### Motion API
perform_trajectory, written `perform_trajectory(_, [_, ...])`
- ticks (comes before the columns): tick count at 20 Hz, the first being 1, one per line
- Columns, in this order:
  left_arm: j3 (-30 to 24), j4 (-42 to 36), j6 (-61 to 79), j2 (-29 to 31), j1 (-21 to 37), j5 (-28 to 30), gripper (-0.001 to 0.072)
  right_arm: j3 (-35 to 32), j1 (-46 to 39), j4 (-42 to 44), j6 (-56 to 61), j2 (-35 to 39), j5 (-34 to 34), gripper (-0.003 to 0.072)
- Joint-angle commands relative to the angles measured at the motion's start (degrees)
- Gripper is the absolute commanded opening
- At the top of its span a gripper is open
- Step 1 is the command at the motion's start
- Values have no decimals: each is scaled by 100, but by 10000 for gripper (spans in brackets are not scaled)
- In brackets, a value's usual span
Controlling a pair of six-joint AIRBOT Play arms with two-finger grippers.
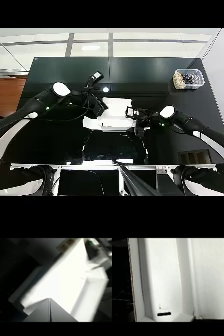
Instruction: Fold the box and place the chain.
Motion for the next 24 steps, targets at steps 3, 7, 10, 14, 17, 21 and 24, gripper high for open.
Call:
perform_trajectory(3, [-13,66,289,-721,-35,-155,25,-2,7,0,2,0,2,163])
perform_trajectory(7, [249,420,170,-734,22,-658,24,-2,7,0,2,0,2,164])
perform_trajectory(10, [673,1193,-693,-240,234,-1182,23,-2,7,0,2,0,2,164])
perform_trajectory(14, [4,999,-313,1075,699,-1322,24,-2,7,0,2,0,2,164])
perform_trajectory(17, [-1008,122,1128,1709,931,-1329,28,-2,7,0,2,0,2,164])
perform_trajectory(21, [-1541,208,2863,1469,881,-981,715,-2,7,0,2,0,4,164])
perform_trajectory(24, [-1539,728,4024,1176,739,-597,714,-2,7,0,2,0,2,164])
